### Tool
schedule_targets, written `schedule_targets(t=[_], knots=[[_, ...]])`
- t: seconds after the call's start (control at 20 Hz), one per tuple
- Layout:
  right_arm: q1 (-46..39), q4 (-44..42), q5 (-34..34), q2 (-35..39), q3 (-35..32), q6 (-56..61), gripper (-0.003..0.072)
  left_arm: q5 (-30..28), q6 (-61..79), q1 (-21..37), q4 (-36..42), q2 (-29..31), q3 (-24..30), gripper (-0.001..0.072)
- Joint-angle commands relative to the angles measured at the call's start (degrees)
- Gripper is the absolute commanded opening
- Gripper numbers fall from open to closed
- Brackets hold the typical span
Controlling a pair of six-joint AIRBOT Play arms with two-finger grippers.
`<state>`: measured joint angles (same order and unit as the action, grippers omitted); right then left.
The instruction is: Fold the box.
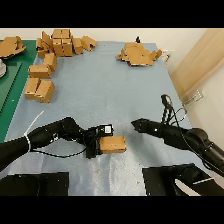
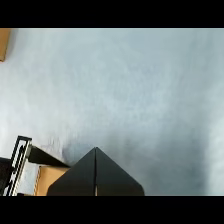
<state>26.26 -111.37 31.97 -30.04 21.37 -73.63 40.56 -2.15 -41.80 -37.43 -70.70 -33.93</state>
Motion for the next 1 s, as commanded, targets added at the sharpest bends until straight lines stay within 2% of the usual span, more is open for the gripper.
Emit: schedule_targets(t=[0.0,0.1,0.15,0.2,0.35,0.7,0.8,0.95], knots=[[-1.7,3.5,2.1,-1.7,5.1,-3.0,0.0085,0.0,0.0,0.0,0.0,0.0,0.0,0.0386],[-1.7,3.7,2.8,-4.5,6.7,0.2,0.0116,0.0,0.0,0.0,0.0,0.0,0.0,0.0386],[-1.7,3.6,3.6,-6.1,7.5,2.7,0.0200,0.0,0.0,0.0,0.0,0.0,0.0,0.0386],[-1.7,3.5,4.7,-7.6,8.3,5.7,0.0233,0.0,0.0,0.0,0.0,0.0,0.0,0.0386],[-1.6,1.0,7.1,-9.5,9.4,8.1,0.0230,0.0,0.0,0.0,0.0,0.0,0.0,0.0386],[-1.7,0.2,7.0,-9.5,9.4,9.7,0.0230,-0.2,0.0,0.0,0.4,0.0,0.0,0.0386],[-1.7,0.2,6.8,-9.5,9.4,9.8,0.0229,-1.9,-0.3,0.0,0.2,0.0,-0.1,0.0386],[-1.7,0.5,6.0,-9.5,9.4,11.2,0.0227,-3.1,-6.7,0.1,-1.5,0.8,-0.1,0.0386]])
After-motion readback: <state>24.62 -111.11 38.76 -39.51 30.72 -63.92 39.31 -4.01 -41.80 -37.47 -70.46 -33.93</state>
